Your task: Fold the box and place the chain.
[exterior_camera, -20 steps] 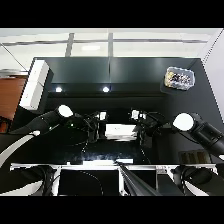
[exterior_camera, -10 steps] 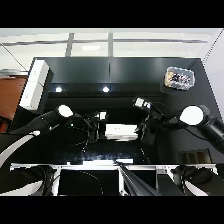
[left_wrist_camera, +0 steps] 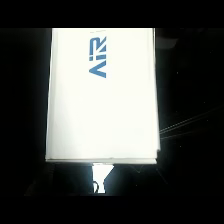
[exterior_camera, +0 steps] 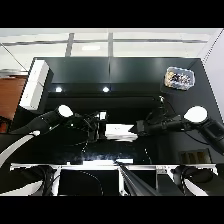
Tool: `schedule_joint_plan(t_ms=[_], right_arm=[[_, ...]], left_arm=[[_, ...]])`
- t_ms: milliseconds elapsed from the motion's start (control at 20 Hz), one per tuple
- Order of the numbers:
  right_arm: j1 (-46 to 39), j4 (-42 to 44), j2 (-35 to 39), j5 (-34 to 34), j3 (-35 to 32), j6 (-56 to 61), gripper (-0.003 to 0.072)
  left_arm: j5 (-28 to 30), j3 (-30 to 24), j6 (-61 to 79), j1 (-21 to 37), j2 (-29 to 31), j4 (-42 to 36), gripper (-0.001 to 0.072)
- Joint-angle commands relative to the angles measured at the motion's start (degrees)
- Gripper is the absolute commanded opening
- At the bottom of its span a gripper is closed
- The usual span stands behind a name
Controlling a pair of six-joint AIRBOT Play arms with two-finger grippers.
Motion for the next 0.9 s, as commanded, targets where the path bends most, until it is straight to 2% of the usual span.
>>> schedule_joint_plan(t_ms=[0,200,850], right_arm=[[3.4,10.4,-1.9,-7.6,-2.4,3.5,0.0043],[7.7,10.4,-5.3,-11.9,-2.4,4.0,0.0043],[8.1,2.4,-9.7,-14.3,-2.9,6.3,0.0043]], left_arm=[[0.0,0.0,0.0,0.0,0.0,0.0,0.0483],[0.0,0.0,0.0,0.0,0.0,0.0,0.0483],[0.0,0.0,0.0,0.0,0.0,0.0,0.0482]])
